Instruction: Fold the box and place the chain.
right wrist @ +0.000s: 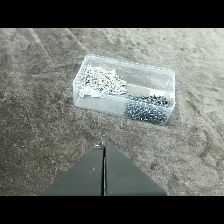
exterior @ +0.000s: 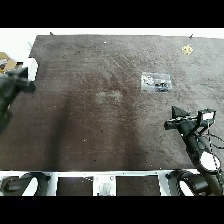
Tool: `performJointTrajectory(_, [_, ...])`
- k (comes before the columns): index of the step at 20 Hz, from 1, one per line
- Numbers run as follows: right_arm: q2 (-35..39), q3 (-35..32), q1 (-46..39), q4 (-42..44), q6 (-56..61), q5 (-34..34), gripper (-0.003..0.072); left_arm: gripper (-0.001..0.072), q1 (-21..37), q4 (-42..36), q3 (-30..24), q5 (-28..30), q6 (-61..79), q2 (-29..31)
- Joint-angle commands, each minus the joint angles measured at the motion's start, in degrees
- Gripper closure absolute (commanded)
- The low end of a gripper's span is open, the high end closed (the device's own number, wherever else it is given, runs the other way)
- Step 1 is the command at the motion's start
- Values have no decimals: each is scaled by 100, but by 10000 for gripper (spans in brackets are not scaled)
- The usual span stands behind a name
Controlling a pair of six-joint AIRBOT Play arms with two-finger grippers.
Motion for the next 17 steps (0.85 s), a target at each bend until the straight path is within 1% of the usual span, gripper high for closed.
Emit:
performJointTrajectory(1, [4, -2, 4, 2, 0, -4, 679, 707, -9, -1353, -1526, -105, 1075, 1550])
performJointTrajectory(2, [4, -2, 4, 2, 0, -4, 678, 707, -9, -1355, -1834, -2, 1058, 1982])
performJointTrajectory(4, [4, -2, 4, 2, 0, -4, 679, 707, -9, -1355, -2315, 446, 951, 2715])
performJointTrajectory(6, [4, -2, 4, 2, 0, -4, 679, 706, -9, -1360, -2564, 817, 809, 3075])
performJointTrajectory(17, [4, -2, 4, 2, 0, -4, 678, 701, -9, -1360, -2586, 785, 811, 3095])
